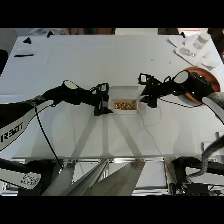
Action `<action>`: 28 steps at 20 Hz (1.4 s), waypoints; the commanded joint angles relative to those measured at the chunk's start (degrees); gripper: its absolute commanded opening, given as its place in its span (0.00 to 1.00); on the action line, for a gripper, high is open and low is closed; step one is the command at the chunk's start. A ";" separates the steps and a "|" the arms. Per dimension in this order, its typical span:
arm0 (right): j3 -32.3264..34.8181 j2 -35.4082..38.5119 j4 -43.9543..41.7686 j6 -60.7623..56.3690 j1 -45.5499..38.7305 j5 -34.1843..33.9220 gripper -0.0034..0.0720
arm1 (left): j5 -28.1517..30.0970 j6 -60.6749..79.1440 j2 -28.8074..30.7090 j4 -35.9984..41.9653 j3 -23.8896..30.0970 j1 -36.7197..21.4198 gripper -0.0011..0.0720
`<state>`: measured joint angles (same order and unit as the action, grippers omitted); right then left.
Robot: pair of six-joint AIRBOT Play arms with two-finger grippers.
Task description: Fold the box and place the chain.
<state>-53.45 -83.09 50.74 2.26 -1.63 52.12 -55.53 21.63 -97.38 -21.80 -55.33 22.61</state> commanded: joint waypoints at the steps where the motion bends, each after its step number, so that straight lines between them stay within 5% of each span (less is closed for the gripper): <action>1: 0.07 -0.98 -2.60 2.99 0.59 -0.42 0.44 | 0.02 0.02 -0.02 -0.02 -0.02 0.00 0.45; 5: 0.07 -2.03 -2.51 4.63 2.34 -0.46 0.43 | 0.00 0.02 -0.02 -0.02 -0.02 0.00 0.45; 9: 0.07 -2.10 -0.37 5.66 2.51 -0.26 0.07 | 0.02 0.02 -0.02 -0.02 -0.02 0.00 0.45; 15: 0.07 -0.98 9.16 -1.79 2.45 0.79 0.07 | 0.02 0.00 -0.02 -0.02 -0.02 0.00 0.45; 21: 0.07 4.92 9.60 -7.17 1.97 4.74 0.07 | 0.02 0.02 -0.02 -0.02 -0.02 0.00 0.45; 28: 0.07 10.95 -11.15 -8.39 2.19 7.28 0.07 | 0.02 0.02 -0.02 -0.02 -0.02 0.00 0.45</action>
<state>-53.39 -73.91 50.37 -5.50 0.40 58.76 -55.53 21.63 -97.38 -21.82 -55.33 22.61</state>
